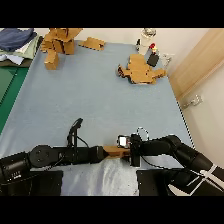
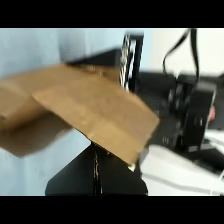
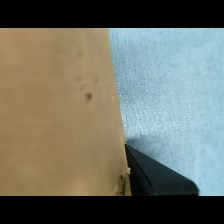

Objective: Fold the box.

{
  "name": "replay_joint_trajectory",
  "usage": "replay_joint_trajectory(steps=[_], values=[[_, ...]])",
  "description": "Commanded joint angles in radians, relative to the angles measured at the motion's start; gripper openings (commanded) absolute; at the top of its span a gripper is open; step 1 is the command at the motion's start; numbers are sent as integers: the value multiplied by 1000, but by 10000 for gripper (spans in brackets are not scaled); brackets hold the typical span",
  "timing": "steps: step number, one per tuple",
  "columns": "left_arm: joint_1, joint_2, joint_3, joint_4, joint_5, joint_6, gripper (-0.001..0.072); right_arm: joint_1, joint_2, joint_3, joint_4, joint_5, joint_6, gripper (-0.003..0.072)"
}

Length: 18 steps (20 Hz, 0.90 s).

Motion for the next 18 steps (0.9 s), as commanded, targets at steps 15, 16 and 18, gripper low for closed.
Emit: replay_joint_trajectory(steps=[15,16,18], values=[[-18,-312,137,-48,275,122,11,1,0,-1,0,0,0,496],[-18,-324,141,-47,256,130,11,1,0,-1,0,0,0,496],[-18,-352,142,-47,222,129,11,1,0,-1,0,0,0,496]])
